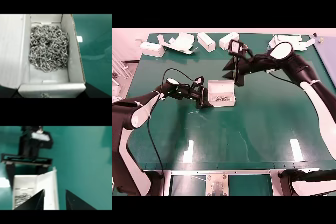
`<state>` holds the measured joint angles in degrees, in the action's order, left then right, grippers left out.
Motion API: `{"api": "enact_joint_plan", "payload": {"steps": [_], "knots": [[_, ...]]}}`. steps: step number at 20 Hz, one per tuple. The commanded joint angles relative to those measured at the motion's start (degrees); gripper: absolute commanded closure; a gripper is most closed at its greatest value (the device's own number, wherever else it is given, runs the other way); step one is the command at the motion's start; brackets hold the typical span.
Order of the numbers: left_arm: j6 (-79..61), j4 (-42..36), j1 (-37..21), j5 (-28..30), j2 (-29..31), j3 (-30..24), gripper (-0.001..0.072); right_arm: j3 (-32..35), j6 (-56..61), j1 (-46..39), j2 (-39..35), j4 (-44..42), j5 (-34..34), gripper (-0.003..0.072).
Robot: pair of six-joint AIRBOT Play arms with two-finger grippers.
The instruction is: Fold the box and place the chain.
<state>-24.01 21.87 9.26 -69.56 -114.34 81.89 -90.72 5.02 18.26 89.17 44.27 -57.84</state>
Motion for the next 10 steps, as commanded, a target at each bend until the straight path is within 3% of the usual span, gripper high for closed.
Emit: {"api": "enact_joint_plan", "payload": {"steps": [1, 5, 10], "knots": [[0.0, 0.0, 0.0, 0.0, 0.0, 0.1, 0.013, -0.4, -1.2, -1.3, -0.4, 0.0, 6.9, 0.0397], [0.0, 0.0, 0.0, 0.0, 0.0, 0.1, 0.013, -0.4, -1.2, -2.1, 6.6, -0.8, 15.0, 0.0397], [0.0, 0.0, 0.0, 0.0, 0.0, 0.1, 0.013, -0.4, -2.7, -1.9, 12.5, -1.2, 15.5, 0.0397]]}}
